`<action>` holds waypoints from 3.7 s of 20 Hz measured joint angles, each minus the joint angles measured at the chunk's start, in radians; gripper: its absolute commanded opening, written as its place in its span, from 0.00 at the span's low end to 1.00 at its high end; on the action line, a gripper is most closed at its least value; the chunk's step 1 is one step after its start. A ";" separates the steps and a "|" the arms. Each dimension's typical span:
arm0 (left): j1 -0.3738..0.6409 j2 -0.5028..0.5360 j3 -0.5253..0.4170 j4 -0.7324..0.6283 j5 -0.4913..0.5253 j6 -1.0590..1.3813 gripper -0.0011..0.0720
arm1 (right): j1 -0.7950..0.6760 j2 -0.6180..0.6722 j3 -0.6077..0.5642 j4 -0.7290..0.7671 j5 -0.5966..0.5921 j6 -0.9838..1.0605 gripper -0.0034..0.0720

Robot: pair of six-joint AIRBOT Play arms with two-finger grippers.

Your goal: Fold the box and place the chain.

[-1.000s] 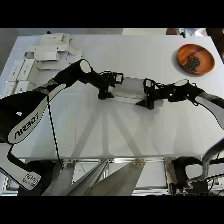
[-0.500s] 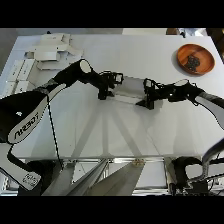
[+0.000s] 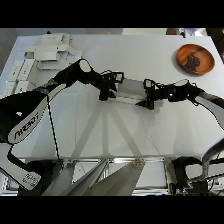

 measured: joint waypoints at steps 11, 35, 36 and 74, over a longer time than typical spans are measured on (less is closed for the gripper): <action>0.000 -0.006 0.000 -0.060 -0.038 0.000 0.33 | 0.000 0.000 0.000 0.002 0.004 0.000 0.71; 0.042 0.120 0.000 0.079 -0.150 -0.146 0.04 | 0.000 0.000 0.000 0.006 -0.004 0.004 0.71; 0.052 0.145 -0.001 0.084 -0.157 -0.151 0.03 | 0.000 0.000 0.000 0.004 -0.003 0.004 0.71; 0.078 0.158 -0.260 0.097 0.164 -1.044 0.03 | 0.000 0.000 0.000 0.002 0.003 0.000 0.71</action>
